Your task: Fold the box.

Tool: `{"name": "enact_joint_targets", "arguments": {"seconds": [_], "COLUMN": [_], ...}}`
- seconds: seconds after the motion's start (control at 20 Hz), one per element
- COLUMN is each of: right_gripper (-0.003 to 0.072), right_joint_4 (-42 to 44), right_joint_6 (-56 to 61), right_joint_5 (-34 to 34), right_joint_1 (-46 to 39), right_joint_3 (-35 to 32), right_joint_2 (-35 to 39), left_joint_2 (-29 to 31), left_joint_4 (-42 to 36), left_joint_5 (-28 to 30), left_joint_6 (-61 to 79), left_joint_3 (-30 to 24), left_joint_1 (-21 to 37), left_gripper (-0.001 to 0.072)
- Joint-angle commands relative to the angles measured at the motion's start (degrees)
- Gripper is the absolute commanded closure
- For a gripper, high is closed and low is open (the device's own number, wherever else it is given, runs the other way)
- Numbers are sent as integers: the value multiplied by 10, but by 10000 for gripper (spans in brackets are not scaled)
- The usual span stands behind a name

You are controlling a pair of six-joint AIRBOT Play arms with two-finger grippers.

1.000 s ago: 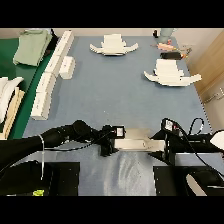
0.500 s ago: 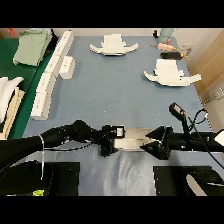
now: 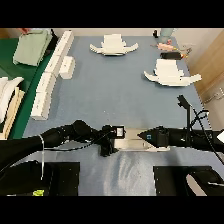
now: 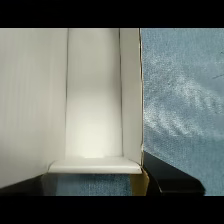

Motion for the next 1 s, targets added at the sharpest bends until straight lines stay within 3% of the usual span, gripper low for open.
{"name": "enact_joint_targets", "arguments": {"seconds": [0.0, 0.05, 0.15, 0.25, 0.35, 0.7, 0.95], "right_gripper": [308, 347, 349, 353, 482, 596, 596], "right_joint_4": [7, 7, 6, -20, -17, -5, -26], "right_joint_6": [43, 43, 73, 125, 134, 122, 123], "right_joint_5": [-20, -26, -56, -32, -31, -275, -320], "right_joint_1": [0, 0, 0, 5, 35, 173, 173], "right_joint_3": [1, 1, 1, 1, -3, 10, 12], "right_joint_2": [0, 0, 0, -19, -50, -180, -235], "left_joint_2": [0, 0, 0, 0, 0, 0, 0], "left_joint_4": [0, 0, 0, 0, 0, 0, 0], "left_joint_5": [0, 0, 0, 0, 0, 0, 0], "left_joint_6": [0, 0, 0, 0, 0, 0, 0], "left_joint_3": [0, 0, 0, 0, 0, 0, 0], "left_joint_1": [0, 0, 0, 0, 0, 0, 0], "left_gripper": [185, 185, 184, 184, 184, 185, 184]}}
